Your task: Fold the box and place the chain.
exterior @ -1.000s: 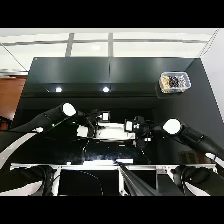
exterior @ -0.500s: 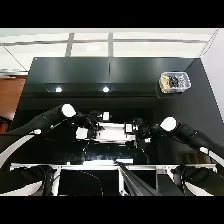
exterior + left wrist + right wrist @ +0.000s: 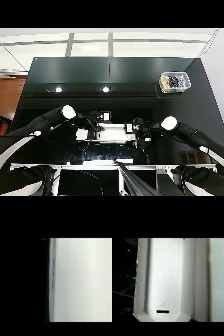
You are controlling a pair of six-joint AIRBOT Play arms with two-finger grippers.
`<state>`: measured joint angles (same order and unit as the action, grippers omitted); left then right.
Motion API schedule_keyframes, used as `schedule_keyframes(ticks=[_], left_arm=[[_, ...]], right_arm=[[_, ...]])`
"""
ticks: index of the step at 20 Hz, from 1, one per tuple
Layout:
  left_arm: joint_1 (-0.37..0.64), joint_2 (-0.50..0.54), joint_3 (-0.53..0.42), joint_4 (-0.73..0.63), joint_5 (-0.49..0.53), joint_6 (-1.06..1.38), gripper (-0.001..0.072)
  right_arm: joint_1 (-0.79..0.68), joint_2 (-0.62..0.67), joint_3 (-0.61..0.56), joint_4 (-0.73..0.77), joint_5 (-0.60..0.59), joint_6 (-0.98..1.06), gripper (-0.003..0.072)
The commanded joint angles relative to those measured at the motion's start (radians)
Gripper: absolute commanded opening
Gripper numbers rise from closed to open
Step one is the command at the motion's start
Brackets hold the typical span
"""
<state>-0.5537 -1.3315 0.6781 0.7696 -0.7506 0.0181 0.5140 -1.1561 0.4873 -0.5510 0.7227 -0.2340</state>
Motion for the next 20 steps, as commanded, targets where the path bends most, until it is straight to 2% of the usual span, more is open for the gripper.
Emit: schedule_keyframes(ticks=[1,6,20], left_arm=[[-0.007,0.000,-0.016,0.006,0.021,-0.002,0.0022],[-0.013,0.000,-0.018,0.000,0.051,-0.002,0.0022],[-0.013,0.000,-0.018,0.000,0.051,-0.002,0.0023]], right_arm=[[-0.001,-0.003,0.000,0.019,0.003,-0.002,0.0631],[-0.001,-0.017,0.000,0.023,0.004,-0.002,0.0631],[-0.001,-0.052,0.000,-0.004,-0.006,0.003,0.0631]])
